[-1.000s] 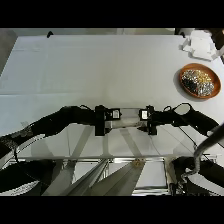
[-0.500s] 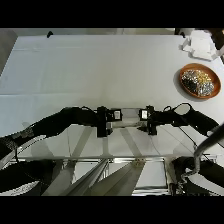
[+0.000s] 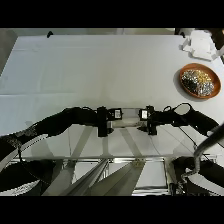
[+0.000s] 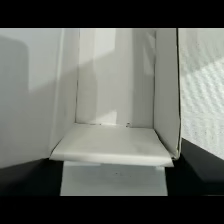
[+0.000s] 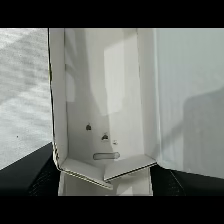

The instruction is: Fold the box and place the chain.

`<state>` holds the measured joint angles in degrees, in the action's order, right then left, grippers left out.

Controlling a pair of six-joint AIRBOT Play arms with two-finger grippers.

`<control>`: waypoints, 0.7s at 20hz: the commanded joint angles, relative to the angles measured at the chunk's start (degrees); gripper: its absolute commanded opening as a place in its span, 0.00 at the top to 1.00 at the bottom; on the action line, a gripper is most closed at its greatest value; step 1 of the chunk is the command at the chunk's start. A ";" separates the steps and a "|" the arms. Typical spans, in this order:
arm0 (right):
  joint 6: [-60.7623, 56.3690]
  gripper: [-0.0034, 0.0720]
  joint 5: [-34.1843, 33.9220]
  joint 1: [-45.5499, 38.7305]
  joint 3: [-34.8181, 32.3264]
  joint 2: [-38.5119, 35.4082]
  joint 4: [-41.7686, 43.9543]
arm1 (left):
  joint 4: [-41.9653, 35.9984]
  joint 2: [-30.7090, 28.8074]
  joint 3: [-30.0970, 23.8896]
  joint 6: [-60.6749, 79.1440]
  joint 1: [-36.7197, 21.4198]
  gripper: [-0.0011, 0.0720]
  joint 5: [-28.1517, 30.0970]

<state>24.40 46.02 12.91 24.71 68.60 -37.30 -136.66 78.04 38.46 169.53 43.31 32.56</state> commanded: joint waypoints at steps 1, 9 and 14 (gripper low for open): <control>0.04 0.45 0.02 0.00 0.04 -0.02 0.00 | -0.52 0.09 0.00 0.02 0.22 0.37 -0.20; 0.04 0.45 0.02 0.00 0.04 -0.02 0.00 | -0.26 0.07 0.00 0.02 1.27 0.80 -2.51; 0.02 0.45 0.02 0.00 0.04 -0.02 0.00 | 0.48 0.07 0.00 0.00 1.36 0.80 -2.78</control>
<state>24.43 46.04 12.86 24.73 68.58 -37.34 -136.70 78.08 38.44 169.45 44.53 30.81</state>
